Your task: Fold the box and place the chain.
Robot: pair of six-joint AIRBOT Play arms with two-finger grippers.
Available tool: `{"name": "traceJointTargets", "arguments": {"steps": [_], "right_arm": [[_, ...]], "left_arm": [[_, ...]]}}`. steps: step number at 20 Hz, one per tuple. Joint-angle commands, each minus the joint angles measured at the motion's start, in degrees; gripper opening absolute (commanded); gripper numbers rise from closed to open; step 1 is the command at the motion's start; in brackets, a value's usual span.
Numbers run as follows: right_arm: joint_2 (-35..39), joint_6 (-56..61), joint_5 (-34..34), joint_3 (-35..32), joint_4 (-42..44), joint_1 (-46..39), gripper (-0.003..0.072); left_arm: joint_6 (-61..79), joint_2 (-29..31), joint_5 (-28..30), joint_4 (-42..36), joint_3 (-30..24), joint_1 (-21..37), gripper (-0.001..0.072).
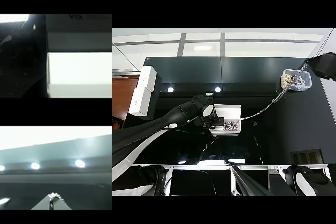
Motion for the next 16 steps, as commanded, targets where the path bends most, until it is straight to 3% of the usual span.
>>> {"name": "traceJointTargets", "arguments": {"steps": [1,5,9,11,16], "right_arm": [[5.7,-4.3,7.5,0.0,13.2,0.0,0.0015],[5.6,-6.1,11.4,0.0,27.2,1.5,0.0015],[5.6,-12.6,5.5,0.7,45.5,2.9,0.0014],[5.6,-14.0,3.3,1.9,48.3,3.5,0.0014],[3.3,-13.8,3.3,2.0,45.7,8.2,0.0014]], "left_arm": [[0.0,0.0,0.0,0.0,0.0,0.0,0.0029],[0.0,0.0,0.0,0.0,0.0,0.0,0.0029],[0.0,0.0,0.0,0.0,0.0,0.0,0.0029],[0.0,0.0,0.0,0.0,0.0,0.0,0.0029],[0.0,0.0,0.0,0.0,0.0,0.0,0.0029]]}}
